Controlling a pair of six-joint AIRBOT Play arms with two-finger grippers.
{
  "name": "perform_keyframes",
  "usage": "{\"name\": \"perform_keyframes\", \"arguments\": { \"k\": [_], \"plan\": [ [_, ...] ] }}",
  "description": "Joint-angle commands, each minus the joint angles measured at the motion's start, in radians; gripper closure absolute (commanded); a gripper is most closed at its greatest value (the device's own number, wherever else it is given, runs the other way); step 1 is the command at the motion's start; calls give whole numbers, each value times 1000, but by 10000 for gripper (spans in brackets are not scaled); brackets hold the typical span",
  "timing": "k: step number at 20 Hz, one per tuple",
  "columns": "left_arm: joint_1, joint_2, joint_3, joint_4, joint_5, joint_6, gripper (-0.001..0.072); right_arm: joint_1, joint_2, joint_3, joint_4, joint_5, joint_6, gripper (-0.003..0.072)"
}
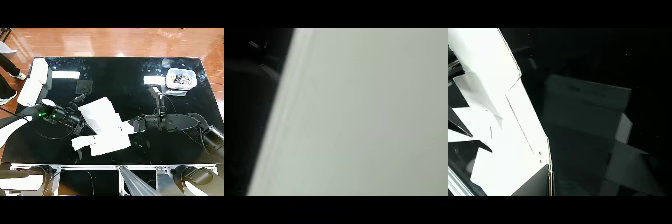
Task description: Fold the box and place the chain.
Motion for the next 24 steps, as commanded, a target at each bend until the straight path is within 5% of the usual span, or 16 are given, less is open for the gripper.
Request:
{"name": "perform_keyframes", "arguments": {
  "k": [1, 8, 11, 13, 14, 15, 17, 19, 24],
  "plan": [
    [25, -1, 1, -5, -3, 0, 188, 0, 1, 0, -6, -10, 0, 661],
    [37, -6, 2, -28, -5, 1, 236, 0, 1, 0, -6, -16, 0, 661],
    [35, -7, 2, -29, -10, 1, 417, 0, 1, 0, -6, -15, 0, 661],
    [35, -7, 2, -29, -17, 9, 472, 0, 1, 0, -7, -13, 0, 660],
    [35, -7, 2, -29, -15, 24, 640, 0, 1, 0, -9, -5, 2, 660],
    [35, -7, 2, -29, -16, 34, 685, 0, 1, 0, -9, 10, 11, 626],
    [35, -6, 2, -30, -17, 35, 685, -16, 2, 3, -28, 34, 29, 119],
    [35, -6, 11, -12, -21, 36, 686, -84, 18, 35, -122, -5, 91, 72],
    [-73, 39, 93, 174, 8, 39, 691, -363, 160, 198, -445, -338, 124, 79]
  ]
}}
